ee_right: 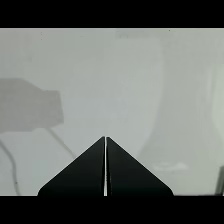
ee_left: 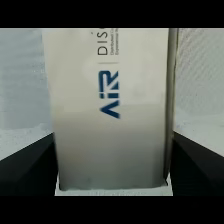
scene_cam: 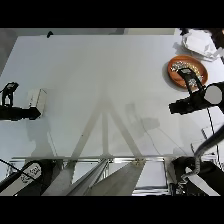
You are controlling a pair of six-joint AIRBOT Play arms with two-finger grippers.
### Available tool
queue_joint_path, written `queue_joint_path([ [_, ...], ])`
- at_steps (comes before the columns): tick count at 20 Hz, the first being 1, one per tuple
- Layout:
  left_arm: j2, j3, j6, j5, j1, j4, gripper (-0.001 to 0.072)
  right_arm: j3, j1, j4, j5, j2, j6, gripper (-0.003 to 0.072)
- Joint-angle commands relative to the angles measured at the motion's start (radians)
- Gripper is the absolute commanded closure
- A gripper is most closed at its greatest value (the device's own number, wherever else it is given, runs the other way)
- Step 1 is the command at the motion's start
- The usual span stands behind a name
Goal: Fold the box and place the chain.
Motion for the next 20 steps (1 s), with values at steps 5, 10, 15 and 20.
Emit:
queue_joint_path([
  [5,0.065,0.0,0.0,0.004,-0.007,-0.018,0.0011,0.001,-0.001,0.027,-0.003,0.0,0.005,0.0661],
  [10,0.299,0.0,0.0,0.068,-0.119,-0.021,0.0012,0.001,-0.001,0.026,-0.007,0.0,0.011,0.0661],
  [15,0.539,0.0,-0.064,-0.023,-0.265,-0.029,0.0016,0.001,-0.001,0.026,-0.007,0.0,0.011,0.0661],
  [20,0.538,0.0,-0.063,-0.122,-0.293,-0.025,0.0103,0.001,-0.001,0.026,-0.007,0.0,0.011,0.0661],
])
